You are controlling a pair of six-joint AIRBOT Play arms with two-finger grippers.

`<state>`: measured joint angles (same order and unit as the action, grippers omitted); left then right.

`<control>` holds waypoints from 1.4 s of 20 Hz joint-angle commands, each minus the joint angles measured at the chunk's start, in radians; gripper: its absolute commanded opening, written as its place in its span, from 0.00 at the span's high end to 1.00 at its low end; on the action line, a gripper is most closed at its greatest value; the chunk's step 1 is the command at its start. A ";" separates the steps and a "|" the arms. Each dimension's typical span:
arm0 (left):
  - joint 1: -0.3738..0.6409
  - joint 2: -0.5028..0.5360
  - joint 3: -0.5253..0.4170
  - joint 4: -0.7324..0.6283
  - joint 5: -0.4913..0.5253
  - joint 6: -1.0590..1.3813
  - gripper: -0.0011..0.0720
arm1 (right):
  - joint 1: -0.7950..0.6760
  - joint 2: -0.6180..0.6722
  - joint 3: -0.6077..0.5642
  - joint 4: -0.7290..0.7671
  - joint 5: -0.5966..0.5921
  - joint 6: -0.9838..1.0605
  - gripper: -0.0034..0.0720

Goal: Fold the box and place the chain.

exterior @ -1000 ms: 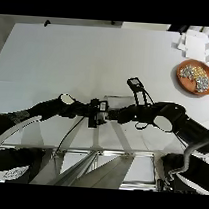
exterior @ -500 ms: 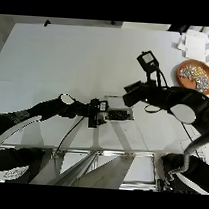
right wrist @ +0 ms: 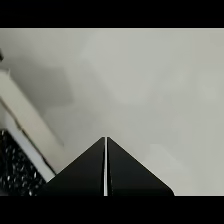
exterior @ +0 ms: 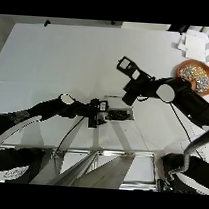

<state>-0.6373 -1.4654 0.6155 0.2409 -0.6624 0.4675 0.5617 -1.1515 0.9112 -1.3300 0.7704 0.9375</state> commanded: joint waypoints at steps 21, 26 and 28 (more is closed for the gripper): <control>0.000 0.000 0.001 0.000 0.000 0.000 0.89 | 0.048 -0.006 0.001 0.184 0.342 -0.396 0.70; 0.000 0.000 0.001 0.000 0.000 0.000 0.89 | 0.048 -0.007 -0.004 0.166 0.286 -0.400 0.70; 0.000 0.000 0.001 0.000 0.000 0.000 0.89 | 0.048 -0.007 -0.013 0.151 0.283 -0.400 0.70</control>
